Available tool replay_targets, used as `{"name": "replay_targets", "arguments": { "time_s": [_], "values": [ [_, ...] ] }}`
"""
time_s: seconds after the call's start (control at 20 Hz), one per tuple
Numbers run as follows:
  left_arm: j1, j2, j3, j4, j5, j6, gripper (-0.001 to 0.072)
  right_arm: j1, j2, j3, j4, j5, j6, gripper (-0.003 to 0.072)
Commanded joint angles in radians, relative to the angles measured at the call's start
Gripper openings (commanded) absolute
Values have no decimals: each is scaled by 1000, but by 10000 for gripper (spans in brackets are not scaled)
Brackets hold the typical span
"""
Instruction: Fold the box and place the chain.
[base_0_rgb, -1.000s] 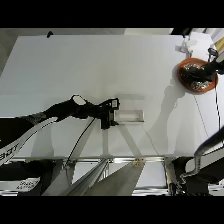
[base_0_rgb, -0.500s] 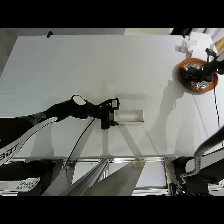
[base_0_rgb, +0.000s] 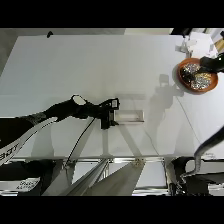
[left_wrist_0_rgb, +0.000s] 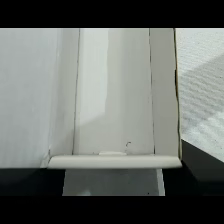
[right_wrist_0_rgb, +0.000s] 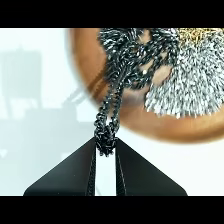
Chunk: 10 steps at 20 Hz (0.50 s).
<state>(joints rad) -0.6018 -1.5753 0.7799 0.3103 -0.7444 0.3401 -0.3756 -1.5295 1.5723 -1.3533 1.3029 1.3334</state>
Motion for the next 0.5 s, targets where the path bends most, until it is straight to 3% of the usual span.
{"name": "replay_targets", "arguments": {
  "time_s": [0.0,0.45],
  "values": [
    [0,1,0,0,0,0,138,0,132,0,31,131,-39,13],
    [0,0,0,0,0,0,138,0,420,0,241,258,-85,13]
  ]
}}
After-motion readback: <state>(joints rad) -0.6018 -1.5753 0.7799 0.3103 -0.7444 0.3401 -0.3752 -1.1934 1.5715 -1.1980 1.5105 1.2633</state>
